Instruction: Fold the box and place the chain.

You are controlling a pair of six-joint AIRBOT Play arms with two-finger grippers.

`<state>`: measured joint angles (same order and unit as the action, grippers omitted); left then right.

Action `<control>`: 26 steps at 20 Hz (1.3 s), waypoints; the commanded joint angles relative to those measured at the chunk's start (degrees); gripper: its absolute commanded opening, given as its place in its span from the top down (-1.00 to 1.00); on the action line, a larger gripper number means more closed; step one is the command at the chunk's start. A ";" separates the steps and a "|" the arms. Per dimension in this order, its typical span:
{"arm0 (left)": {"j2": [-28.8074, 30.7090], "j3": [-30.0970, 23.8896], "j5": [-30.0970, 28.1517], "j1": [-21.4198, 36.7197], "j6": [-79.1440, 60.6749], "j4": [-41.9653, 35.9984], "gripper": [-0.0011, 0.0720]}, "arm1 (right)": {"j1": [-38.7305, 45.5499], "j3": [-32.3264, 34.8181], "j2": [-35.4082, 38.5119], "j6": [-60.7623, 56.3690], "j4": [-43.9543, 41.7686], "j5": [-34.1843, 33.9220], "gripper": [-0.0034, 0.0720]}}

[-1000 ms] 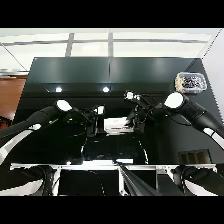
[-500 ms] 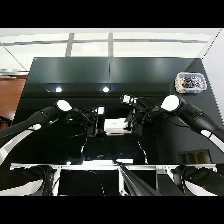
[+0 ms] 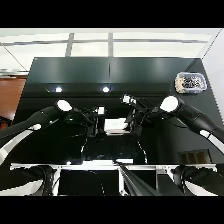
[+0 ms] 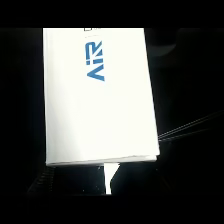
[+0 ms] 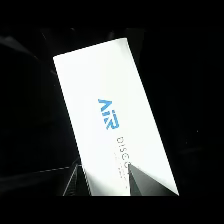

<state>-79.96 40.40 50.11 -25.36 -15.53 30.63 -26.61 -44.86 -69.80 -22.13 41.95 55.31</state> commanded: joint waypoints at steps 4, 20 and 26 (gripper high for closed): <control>0.02 0.07 -0.07 0.00 0.04 0.00 -0.12 | 1.55 -1.44 2.34 -7.98 -0.37 2.99 -0.08; 0.02 0.07 -0.07 0.00 0.04 0.00 -0.12 | 10.08 10.84 -2.80 -25.22 -25.31 -0.59 0.88; 0.02 0.07 -0.15 0.00 0.07 -0.02 -0.12 | 10.05 10.84 -3.85 -26.32 -20.92 -2.56 0.87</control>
<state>-79.96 40.40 49.91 -25.39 -15.51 30.70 -16.58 -34.15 -73.17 -48.03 18.94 55.00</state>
